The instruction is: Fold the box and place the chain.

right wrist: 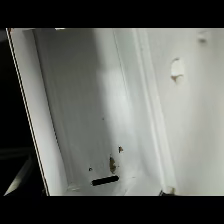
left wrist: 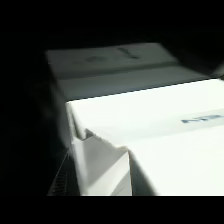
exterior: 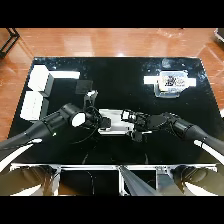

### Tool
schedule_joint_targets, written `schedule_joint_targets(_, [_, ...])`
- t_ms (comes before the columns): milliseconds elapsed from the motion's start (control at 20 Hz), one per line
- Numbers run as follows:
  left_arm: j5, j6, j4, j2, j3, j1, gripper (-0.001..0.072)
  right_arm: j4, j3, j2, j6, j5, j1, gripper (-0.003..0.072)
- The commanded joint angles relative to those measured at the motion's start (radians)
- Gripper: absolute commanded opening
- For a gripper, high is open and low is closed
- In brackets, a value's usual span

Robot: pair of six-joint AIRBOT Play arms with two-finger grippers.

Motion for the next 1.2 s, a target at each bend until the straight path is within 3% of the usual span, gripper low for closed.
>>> schedule_joint_targets(0, [-0.111,-0.069,0.111,-0.057,0.079,-0.039,0.0452,0.000,0.000,0.000,0.000,0.000,0.000,0.0130])
schedule_joint_targets(250, [-0.111,-0.077,0.031,-0.089,0.114,-0.057,0.0450,0.000,0.000,0.000,0.000,0.000,0.000,0.0131])
schedule_joint_targets(850, [-0.111,-0.166,0.063,-0.105,0.117,-0.087,0.0433,0.000,0.000,0.000,0.000,0.000,0.000,0.0130])
schedule_joint_targets(950, [-0.108,-0.171,0.063,-0.117,0.117,-0.084,0.0317,0.000,0.000,0.000,0.000,0.000,0.000,0.0130])
schedule_joint_targets(1150, [-0.076,-0.201,0.072,-0.130,0.117,-0.084,0.0312,0.000,0.000,0.000,0.000,0.000,0.000,0.0130])
